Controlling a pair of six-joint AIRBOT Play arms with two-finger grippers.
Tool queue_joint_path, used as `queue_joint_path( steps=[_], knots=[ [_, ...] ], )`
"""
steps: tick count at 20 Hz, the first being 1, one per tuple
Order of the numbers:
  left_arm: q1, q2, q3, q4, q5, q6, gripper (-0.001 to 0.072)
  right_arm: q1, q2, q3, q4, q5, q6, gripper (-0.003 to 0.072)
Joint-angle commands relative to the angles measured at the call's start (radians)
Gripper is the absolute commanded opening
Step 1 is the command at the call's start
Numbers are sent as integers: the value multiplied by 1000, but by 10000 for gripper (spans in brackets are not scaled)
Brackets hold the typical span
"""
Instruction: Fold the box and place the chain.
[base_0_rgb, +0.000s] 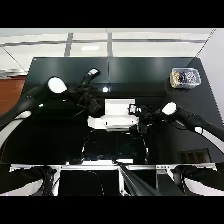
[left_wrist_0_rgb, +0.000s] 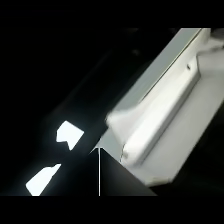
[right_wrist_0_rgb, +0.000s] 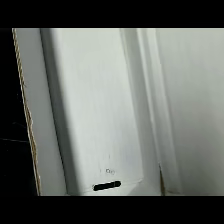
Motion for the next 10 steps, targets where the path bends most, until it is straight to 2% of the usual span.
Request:
queue_joint_path(
  steps=[1,4,5,6,7,10],
  knots=[
    [69,174,-153,67,1,95,26,0,-1,0,0,-1,2,171],
    [71,189,-229,-1,-148,488,28,0,-1,0,0,-1,1,171],
    [55,182,-232,-1,-166,546,147,0,-1,0,0,-1,1,171],
    [34,175,-232,-1,-145,591,373,0,-1,0,0,-1,2,171],
    [7,170,-232,-2,-83,666,720,0,-1,0,0,-1,1,171],
    [-71,161,-231,43,119,827,708,0,-1,0,0,-1,2,172]
  ],
)
